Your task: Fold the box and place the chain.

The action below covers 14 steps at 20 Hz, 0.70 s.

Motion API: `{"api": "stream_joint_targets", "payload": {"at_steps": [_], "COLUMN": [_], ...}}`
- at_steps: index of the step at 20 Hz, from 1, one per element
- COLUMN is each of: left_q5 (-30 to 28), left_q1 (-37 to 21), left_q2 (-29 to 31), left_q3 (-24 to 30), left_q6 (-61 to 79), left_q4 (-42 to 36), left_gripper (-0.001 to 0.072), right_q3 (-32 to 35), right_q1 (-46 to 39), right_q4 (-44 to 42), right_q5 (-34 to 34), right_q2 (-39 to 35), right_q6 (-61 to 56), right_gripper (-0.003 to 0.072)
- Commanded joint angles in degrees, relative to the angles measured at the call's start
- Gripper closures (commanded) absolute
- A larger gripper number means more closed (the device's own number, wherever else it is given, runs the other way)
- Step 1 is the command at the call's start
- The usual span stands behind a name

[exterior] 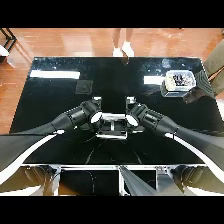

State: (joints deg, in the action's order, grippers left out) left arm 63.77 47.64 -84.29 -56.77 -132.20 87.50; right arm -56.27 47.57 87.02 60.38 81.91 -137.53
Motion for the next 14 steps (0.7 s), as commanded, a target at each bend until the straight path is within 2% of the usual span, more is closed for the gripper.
{"api": "stream_joint_targets", "payload": {"at_steps": [1, 2, 3, 7, 8, 9, 10, 11, 14], "left_q5": [-0.07, -0.07, -0.07, -0.07, -0.04, -0.04, -0.04, -0.07, -0.04], "left_q1": [-0.02, -0.02, -0.02, -0.02, -0.02, -0.02, 0.04, 0.09, 0.11], "left_q2": [-0.02, -0.02, -0.02, -0.02, 0.0, 0.0, 0.0, 0.0, -0.02], "left_q3": [0.02, 0.02, 0.02, 0.02, 0.02, 0.02, 0.02, 0.02, 0.02], "left_q6": [-0.02, -0.02, -0.02, -0.02, -0.02, 0.0, -0.02, -0.02, 0.0], "left_q4": [0.02, 0.02, 0.02, 0.02, 0.02, 0.0, -0.07, -0.2, -0.07], "left_gripper": [0.0692, 0.0692, 0.0692, 0.0692, 0.0692, 0.0692, 0.0692, 0.0692, 0.0692], "right_q3": [-0.02, -0.04, -0.02, -0.04, -0.04, -0.17, -0.37, -0.44, -0.44], "right_q1": [0.07, 0.07, 0.07, 0.04, 0.04, 0.04, 0.04, 0.04, 0.02], "right_q4": [-0.04, -0.09, -0.07, -0.09, -0.09, -0.02, 0.24, 0.5, 1.64], "right_q5": [-0.2, -0.17, -0.17, -0.44, -0.46, 0.07, 1.2, 2.05, 5.27], "right_q2": [0.15, 0.15, 0.15, 0.15, 0.13, 0.09, -0.17, -0.76, -4.98], "right_q6": [0.46, 0.46, 0.46, 0.46, 0.44, 0.46, 0.7, 2.1, 5.62], "right_gripper": [0.0567, 0.0596, 0.0663, 0.0664, 0.0639, 0.0401, 0.0229, 0.0134, 0.0136]}}
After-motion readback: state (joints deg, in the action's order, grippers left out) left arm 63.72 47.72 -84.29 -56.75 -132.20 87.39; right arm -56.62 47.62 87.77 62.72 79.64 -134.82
